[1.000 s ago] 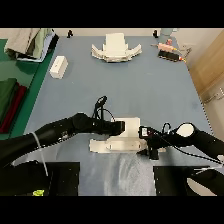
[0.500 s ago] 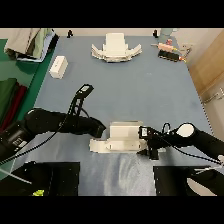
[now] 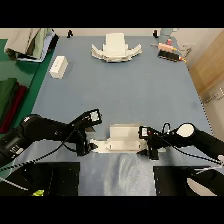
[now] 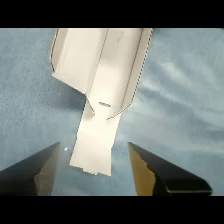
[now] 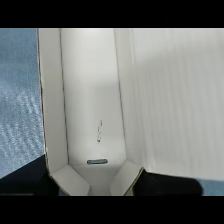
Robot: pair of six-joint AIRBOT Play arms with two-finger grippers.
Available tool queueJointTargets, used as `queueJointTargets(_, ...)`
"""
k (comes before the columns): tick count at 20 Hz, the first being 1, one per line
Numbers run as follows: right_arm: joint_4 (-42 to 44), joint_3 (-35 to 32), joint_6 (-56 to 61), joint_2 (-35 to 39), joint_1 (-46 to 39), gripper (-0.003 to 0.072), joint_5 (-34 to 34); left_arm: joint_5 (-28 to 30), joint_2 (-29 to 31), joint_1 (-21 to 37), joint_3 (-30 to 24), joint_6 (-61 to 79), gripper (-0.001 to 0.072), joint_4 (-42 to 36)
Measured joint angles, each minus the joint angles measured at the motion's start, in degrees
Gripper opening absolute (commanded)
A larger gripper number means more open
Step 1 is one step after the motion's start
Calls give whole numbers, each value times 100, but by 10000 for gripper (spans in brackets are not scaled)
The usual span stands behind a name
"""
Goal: Fold the box.
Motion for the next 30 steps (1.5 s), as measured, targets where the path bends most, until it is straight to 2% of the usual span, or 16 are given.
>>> queueJointTargets(3,2,0,-2,2,0,545,-7,310,-11,164,-479,1147,664,-518)
queueJointTargets(8,2,0,0,0,0,545,-2,879,-264,245,-1110,3163,664,-1845)
queueJointTargets(12,0,0,0,2,0,545,-2,1191,-721,256,-1233,3827,662,-2422)
queueJointTargets(13,2,0,0,2,0,545,-2,1248,-835,254,-1246,3932,641,-2498)
queueJointTargets(19,0,0,-2,2,0,545,-2,1773,-1360,-42,-1272,4572,631,-3176)
queueJointTargets(21,2,0,-2,2,0,545,-2,1906,-1491,-118,-1266,4771,346,-3421)
queueJointTargets(26,2,0,-2,2,0,545,-4,2028,-1685,-205,-1248,4996,329,-3654)
queueJointTargets(27,2,0,-2,2,0,545,-4,2050,-1705,-234,-1248,5042,205,-3683)
queueJointTargets(30,0,0,-4,2,0,545,-4,2085,-1779,-328,-1233,5235,204,-3722)
